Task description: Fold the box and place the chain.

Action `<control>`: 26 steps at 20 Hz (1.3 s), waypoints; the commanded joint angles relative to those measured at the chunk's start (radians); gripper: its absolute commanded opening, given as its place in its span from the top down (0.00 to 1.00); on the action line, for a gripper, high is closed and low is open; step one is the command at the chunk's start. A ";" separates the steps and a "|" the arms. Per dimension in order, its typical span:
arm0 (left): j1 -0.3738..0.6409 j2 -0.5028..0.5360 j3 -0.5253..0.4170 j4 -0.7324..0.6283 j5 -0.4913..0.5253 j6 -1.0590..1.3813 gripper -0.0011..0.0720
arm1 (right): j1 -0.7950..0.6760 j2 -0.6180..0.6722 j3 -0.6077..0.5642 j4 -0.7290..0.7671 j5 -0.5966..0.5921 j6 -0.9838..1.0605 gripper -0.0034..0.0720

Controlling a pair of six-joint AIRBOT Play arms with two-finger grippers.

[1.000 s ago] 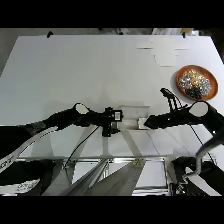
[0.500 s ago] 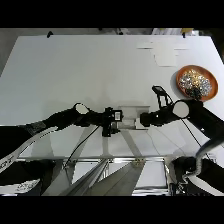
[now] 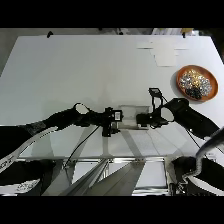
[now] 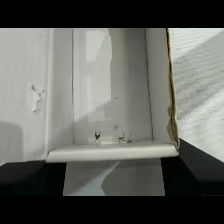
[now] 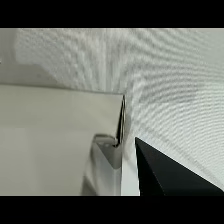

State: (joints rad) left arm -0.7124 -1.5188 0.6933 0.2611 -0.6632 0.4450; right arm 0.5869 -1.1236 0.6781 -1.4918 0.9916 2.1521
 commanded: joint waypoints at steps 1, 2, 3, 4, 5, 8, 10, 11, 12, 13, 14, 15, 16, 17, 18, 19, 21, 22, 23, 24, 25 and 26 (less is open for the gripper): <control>0.000 0.001 0.000 0.000 0.000 0.000 0.61 | 0.038 -0.036 0.033 -0.048 -0.004 0.044 0.42; 0.000 0.001 0.000 0.000 0.000 0.000 0.61 | 0.051 -0.050 0.034 -0.049 -0.003 0.044 0.42; 0.000 0.001 0.000 0.000 0.000 0.000 0.61 | 0.064 -0.065 0.034 -0.049 0.002 0.044 0.42; 0.000 0.001 0.000 0.000 0.000 0.000 0.61 | 0.074 -0.076 0.034 -0.049 0.006 0.045 0.42; 0.000 0.001 0.000 0.000 0.000 0.000 0.61 | 0.080 -0.082 0.034 -0.050 0.006 0.045 0.42; 0.000 0.001 0.000 0.000 0.000 0.000 0.61 | 0.080 -0.084 0.033 -0.058 0.011 0.047 0.54; 0.000 0.001 0.000 0.000 0.000 0.000 0.61 | 0.080 -0.087 0.032 -0.057 0.011 0.047 0.54; 0.000 0.001 0.000 0.000 0.000 0.000 0.61 | 0.080 -0.090 0.032 -0.057 0.011 0.047 0.54; 0.000 0.001 0.000 0.000 0.000 0.000 0.61 | 0.080 -0.092 0.030 -0.057 0.012 0.047 0.54; 0.000 0.001 0.000 0.000 0.000 0.000 0.61 | 0.080 -0.096 0.030 -0.057 0.014 0.047 0.54; 0.000 0.001 0.000 0.000 0.000 0.000 0.61 | 0.080 -0.105 0.030 -0.057 0.019 0.047 0.56; 0.000 0.001 0.000 0.000 0.000 0.000 0.61 | 0.080 -0.114 0.030 -0.056 0.025 0.047 0.56; 0.000 0.001 0.000 0.000 0.000 0.000 0.61 | 0.080 -0.124 0.030 -0.056 0.036 0.047 0.57; 0.000 0.001 0.000 0.000 0.000 0.000 0.61 | 0.080 -0.130 0.030 -0.057 0.045 0.047 0.61; 0.000 0.001 0.000 0.000 0.000 0.000 0.61 | 0.080 -0.130 0.030 -0.058 0.048 0.047 0.67; 0.000 0.001 0.000 0.000 0.000 0.000 0.61 | 0.080 -0.130 0.030 -0.059 0.048 0.047 0.75; 0.000 0.001 0.000 0.000 0.000 0.000 0.61 | 0.080 -0.130 0.031 -0.058 0.046 0.047 0.93; 0.000 0.001 0.000 0.000 0.000 0.000 0.61 | 0.080 -0.130 0.031 -0.059 0.046 0.047 0.93; 0.000 0.001 0.000 0.000 0.000 0.000 0.61 | 0.080 -0.130 0.030 -0.059 0.046 0.047 0.94; 0.000 0.001 0.000 0.000 0.000 0.000 0.61 | 0.080 -0.130 0.030 -0.060 0.043 0.047 0.93; 0.000 0.001 0.000 0.000 0.000 0.000 0.61 | 0.080 -0.130 0.030 -0.061 0.039 0.046 0.91; 0.000 0.001 0.000 0.000 0.000 0.000 0.61 | 0.080 -0.130 0.031 -0.061 0.036 0.047 0.76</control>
State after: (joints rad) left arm -0.7124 -1.5188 0.6933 0.2619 -0.6640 0.4454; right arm 0.6662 -1.2545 0.7071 -1.5501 1.0302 2.1948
